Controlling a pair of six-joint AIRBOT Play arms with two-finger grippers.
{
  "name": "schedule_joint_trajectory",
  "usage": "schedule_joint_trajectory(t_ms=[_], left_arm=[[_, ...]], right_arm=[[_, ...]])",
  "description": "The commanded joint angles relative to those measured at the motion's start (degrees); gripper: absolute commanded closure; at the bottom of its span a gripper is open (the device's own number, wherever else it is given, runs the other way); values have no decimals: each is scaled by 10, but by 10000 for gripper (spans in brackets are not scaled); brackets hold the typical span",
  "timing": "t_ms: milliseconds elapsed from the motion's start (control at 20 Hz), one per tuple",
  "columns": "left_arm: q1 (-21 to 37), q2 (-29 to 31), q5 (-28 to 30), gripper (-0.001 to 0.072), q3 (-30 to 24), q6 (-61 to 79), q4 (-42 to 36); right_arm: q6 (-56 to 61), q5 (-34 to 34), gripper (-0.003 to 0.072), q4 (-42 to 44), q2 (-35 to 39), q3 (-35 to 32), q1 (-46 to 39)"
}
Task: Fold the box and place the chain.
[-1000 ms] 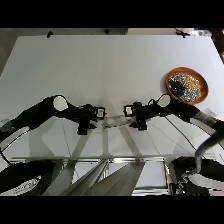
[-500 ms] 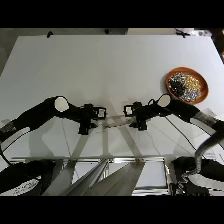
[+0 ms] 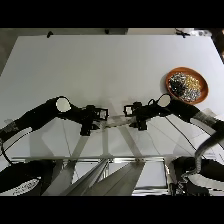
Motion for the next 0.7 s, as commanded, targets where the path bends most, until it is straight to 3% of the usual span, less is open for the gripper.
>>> schedule_joint_trajectory(t_ms=[0,50,200,650], left_arm=[[-8,-14,29,532,0,17,-12],[-8,-14,43,577,0,17,-12],[-8,-14,64,577,0,17,-22],[-12,-14,45,553,0,17,-106]], right_arm=[[0,0,388,0,0,1,0],[0,0,388,0,0,1,0],[0,0,388,0,0,1,0],[0,0,388,0,0,1,0]])
